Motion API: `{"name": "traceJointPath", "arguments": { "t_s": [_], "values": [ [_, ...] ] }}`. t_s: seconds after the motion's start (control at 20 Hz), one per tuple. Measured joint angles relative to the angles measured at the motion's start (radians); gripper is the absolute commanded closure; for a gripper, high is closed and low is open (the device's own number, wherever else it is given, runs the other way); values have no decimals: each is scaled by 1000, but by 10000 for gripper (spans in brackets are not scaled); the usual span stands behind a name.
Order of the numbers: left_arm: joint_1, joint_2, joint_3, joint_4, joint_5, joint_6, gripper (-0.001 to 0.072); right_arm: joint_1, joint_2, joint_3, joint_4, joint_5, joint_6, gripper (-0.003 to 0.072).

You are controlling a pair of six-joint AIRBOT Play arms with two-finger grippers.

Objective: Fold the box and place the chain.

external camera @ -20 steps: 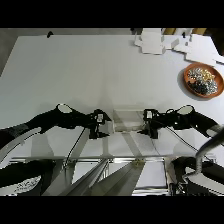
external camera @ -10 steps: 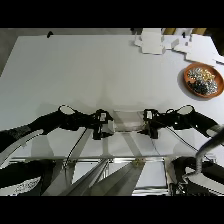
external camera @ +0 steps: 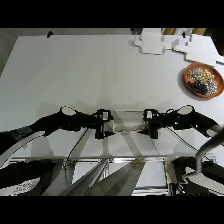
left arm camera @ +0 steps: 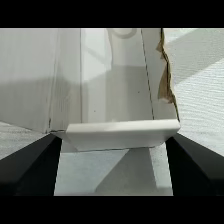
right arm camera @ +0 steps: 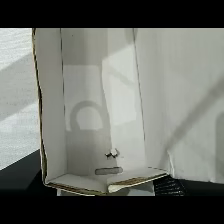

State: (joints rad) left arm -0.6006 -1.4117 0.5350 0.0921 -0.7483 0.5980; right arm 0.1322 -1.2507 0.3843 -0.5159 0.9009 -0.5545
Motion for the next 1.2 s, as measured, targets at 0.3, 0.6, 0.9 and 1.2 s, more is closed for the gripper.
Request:
{"name": "traceJointPath", "arguments": {
  "t_s": [0.3, 0.6, 0.9, 1.2],
  "values": [
    [-29, 0, 3, 13, 29, -2, 17, 0, 0, 0, 0, 0, -1, 370],
    [-43, -4, 10, 14, 47, 2, 18, 0, 0, 0, 0, 0, -2, 370],
    [-45, -21, 32, 10, 40, 3, 33, 0, 0, 0, 0, 0, 0, 370],
    [-45, -27, 40, 5, 34, 2, 505, 0, 0, 0, 0, 0, 0, 370]
  ]
}}
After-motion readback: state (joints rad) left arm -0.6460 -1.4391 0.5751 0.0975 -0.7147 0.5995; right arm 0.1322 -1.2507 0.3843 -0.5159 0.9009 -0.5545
